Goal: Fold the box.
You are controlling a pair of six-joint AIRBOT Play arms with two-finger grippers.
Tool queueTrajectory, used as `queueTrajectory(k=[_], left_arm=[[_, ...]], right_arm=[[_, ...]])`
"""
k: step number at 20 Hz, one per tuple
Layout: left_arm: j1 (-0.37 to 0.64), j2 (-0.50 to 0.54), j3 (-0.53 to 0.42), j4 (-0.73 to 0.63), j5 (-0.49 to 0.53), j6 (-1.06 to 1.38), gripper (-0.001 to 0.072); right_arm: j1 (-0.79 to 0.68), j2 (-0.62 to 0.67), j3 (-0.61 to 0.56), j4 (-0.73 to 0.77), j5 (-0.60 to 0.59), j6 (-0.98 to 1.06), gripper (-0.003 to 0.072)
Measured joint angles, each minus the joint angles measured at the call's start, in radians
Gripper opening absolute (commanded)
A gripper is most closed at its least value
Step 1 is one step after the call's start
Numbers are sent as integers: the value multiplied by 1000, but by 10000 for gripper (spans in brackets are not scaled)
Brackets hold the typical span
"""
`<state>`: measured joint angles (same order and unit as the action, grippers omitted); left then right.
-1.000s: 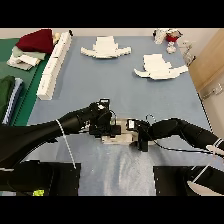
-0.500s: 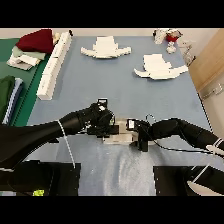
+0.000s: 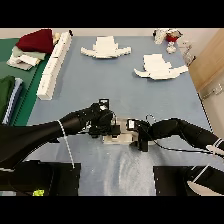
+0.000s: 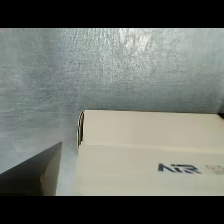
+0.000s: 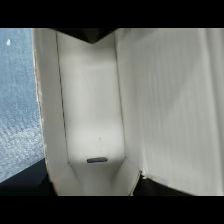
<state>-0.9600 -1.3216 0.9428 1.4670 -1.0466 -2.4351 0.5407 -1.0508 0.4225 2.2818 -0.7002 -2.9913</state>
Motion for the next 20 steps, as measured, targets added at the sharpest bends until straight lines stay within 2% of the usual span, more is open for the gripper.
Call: queueTrajectory(k=[5, 8, 9, 10, 11, 12, 15, 20], left_arm=[[1, 28, 46, 18, -58, 43, 601], [1, 93, 77, 51, -166, 85, 593], [1, 120, 82, 59, -211, 100, 537], [1, 151, 87, 66, -261, 117, 298], [1, 178, 90, 69, -306, 143, 89], [1, 207, 92, 73, -343, 184, 13], [1, 270, 95, 78, -404, 340, 14], [-1, 307, 87, 81, -366, 541, 13]], right_arm=[[0, 0, 0, 0, 0, 0, 530], [0, 0, 0, 0, 0, 0, 530], [0, 0, 0, 0, 0, 0, 530], [0, 0, 0, 0, 0, 0, 530], [0, 0, 0, 0, 0, 0, 530], [0, 0, 0, 0, 0, 0, 530], [0, 0, 0, 0, 0, 0, 530], [0, 0, 0, 0, 0, 0, 530]])
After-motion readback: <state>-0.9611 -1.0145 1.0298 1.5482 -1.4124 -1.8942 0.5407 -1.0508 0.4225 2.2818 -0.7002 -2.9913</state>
